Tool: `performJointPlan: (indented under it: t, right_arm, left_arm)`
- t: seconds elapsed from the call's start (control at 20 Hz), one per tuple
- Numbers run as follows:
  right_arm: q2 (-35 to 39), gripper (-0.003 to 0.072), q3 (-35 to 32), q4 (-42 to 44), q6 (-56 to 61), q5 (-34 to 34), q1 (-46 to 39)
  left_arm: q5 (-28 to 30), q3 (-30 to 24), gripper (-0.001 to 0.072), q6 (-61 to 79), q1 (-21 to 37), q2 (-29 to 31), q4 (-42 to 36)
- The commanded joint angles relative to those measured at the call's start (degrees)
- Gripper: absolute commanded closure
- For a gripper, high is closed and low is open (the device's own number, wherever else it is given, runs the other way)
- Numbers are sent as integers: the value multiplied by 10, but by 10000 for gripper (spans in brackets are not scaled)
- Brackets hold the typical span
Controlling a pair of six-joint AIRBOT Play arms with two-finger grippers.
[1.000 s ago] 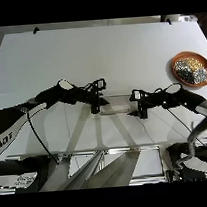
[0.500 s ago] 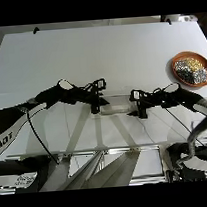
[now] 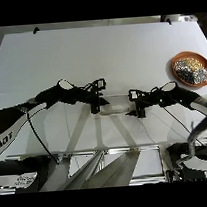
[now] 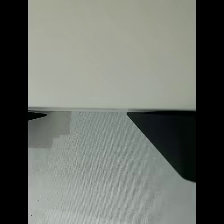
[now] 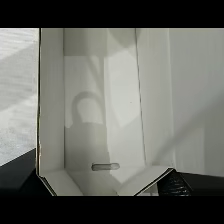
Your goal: Fold the box and place the chain.
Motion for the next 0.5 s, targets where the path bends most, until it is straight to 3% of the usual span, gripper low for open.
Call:
performJointPlan:
  t: [0.0,0.2,0.45]
  right_arm:
    - [-1,69,2,-2,14,3,5]
    - [-1,90,2,-14,16,3,5]
    - [-1,225,2,-30,16,-3,5]
  left_arm:
    - [0,0,699,0,0,0,0]
    - [0,0,699,0,0,0,0]
    - [0,0,699,0,0,0,0]
